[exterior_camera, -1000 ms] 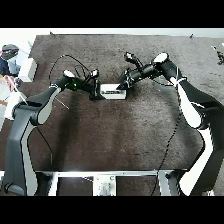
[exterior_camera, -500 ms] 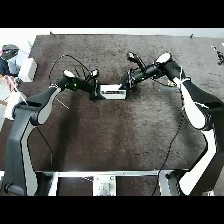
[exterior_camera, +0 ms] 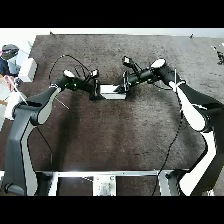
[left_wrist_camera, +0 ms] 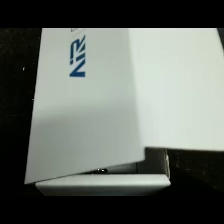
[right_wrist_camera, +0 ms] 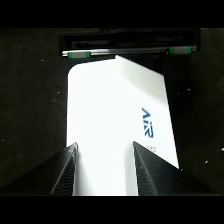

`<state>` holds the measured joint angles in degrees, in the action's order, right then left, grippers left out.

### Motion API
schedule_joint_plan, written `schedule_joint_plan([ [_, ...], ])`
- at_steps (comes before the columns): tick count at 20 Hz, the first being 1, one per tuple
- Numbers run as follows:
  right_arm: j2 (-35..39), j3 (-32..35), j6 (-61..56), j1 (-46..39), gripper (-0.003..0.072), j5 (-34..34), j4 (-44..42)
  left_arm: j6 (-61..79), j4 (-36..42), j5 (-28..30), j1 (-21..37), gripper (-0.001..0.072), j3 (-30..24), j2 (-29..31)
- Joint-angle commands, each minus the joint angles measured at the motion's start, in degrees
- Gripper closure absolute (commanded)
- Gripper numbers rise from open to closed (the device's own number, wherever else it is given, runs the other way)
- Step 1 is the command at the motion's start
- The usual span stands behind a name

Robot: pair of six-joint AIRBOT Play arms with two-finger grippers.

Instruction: Fold the box and place the chain.

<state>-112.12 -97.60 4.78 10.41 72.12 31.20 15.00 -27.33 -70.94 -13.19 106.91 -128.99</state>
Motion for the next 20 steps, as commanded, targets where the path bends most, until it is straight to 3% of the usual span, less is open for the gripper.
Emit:
schedule_joint_plan([
  [1, 0.1, 0.7, 1.7, 0.4, 0.0210, -4.1, -0.5, 0.0, 0.0, 0.0, 0.0, 0.0242, 0.0, 0.0],
  [2, 0.0, 0.7, 1.7, 0.4, 0.0164, -5.0, -0.5, 0.0, 0.0, 0.0, 0.0, 0.0242, 0.0, 0.0],
  [4, 0.1, 0.6, 1.7, 0.4, 0.0166, -6.9, -0.5, 0.0, 0.0, 0.0, 0.0, 0.0242, 0.0, 0.0],
  [5, 0.1, 0.6, 2.0, 0.4, 0.0227, -7.3, -0.5, 0.0, 0.0, 0.0, 0.0, 0.0242, 0.0, 0.0],
  [8, 0.1, 0.6, 2.1, 0.4, 0.0257, -6.7, -0.6, 0.0, 0.0, 0.0, 0.0, 0.0243, 0.0, 0.0],
  [9, 0.3, 0.6, 2.1, 0.4, 0.0353, -6.3, -0.5, 0.0, 0.0, 0.0, 0.0, 0.0242, 0.0, 0.0],
  [20, 0.5, -0.2, 0.8, 0.3, 0.0352, -7.1, 1.2, 0.0, 0.0, 0.0, 0.0, 0.0242, 0.0, 0.0],
])
